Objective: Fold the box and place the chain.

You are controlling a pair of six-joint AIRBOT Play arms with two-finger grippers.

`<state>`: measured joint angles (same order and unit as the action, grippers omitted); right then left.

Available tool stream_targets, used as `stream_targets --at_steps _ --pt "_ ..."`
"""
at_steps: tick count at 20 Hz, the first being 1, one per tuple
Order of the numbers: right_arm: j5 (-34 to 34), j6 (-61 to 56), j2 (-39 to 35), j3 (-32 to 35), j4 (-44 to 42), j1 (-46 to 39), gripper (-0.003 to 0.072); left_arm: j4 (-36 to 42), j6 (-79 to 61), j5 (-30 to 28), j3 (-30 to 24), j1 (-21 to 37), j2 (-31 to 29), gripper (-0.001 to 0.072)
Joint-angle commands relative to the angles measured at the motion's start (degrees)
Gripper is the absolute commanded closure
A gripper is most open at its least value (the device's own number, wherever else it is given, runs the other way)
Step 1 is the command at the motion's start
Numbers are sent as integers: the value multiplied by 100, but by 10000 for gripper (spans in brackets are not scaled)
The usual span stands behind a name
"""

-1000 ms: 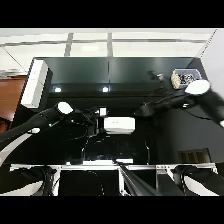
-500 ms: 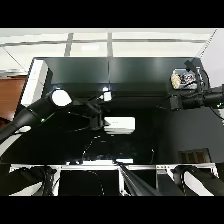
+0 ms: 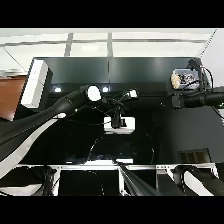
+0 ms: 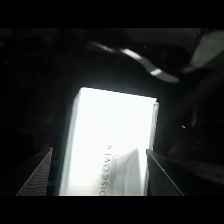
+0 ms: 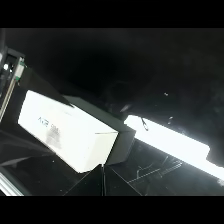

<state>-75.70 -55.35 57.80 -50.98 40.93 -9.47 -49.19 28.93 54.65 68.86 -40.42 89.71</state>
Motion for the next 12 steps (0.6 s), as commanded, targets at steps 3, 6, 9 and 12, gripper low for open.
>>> stream_targets --at_steps 3,6,9,12 --pt "15 173 -4 -7 11 -4 670 -42 140 505 103 -37 133 -8" --pt "28 186 -4 -7 11 -4 670 -339 140 756 157 -70 133 -8" --pt "33 186 -4 -7 11 -4 670 -951 203 870 238 -234 136 -8" --pt "37 184 -4 -4 11 -4 670 -1593 472 852 254 -487 138 -7"
